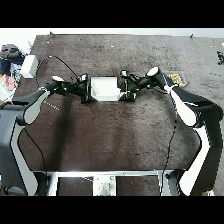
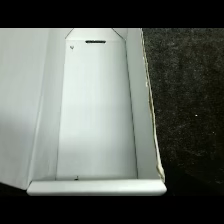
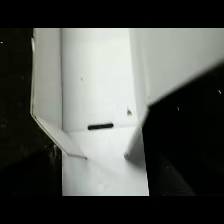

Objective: Fold the box and place the chain.

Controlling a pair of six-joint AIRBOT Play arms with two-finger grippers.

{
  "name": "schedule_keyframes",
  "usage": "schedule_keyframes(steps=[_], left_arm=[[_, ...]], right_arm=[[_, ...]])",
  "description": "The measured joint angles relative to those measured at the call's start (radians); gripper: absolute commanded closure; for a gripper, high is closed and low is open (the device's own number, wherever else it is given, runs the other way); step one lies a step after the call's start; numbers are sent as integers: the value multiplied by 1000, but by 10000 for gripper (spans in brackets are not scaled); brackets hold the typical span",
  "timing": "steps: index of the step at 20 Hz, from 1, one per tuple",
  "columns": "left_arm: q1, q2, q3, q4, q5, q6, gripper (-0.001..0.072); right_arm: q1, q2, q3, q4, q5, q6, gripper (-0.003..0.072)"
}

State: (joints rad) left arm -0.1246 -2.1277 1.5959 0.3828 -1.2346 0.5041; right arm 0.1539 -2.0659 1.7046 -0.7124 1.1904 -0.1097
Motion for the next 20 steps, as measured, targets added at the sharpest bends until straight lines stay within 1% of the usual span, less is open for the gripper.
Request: schedule_keyframes(steps=[5,6,8,9,10,12,14,17,20], left_arm=[[0,0,0,0,-2,0,358],[0,0,0,1,-2,0,358],[0,0,0,1,-2,0,359],[0,0,0,1,-3,0,359],[0,0,0,1,-3,0,359],[0,0,0,1,-3,0,359],[0,0,0,1,-3,0,359],[0,0,0,1,-3,0,359],[0,0,0,1,-3,0,359]], right_arm=[[-44,47,0,0,38,44,-28],[-50,63,0,1,43,57,13],[-60,93,0,11,56,97,446],[-61,105,0,31,72,115,648],[-62,113,0,63,93,129,677],[-59,118,0,158,128,147,677],[-42,115,0,246,132,154,677],[-8,101,0,306,50,138,678],[17,95,0,323,-71,126,678]])
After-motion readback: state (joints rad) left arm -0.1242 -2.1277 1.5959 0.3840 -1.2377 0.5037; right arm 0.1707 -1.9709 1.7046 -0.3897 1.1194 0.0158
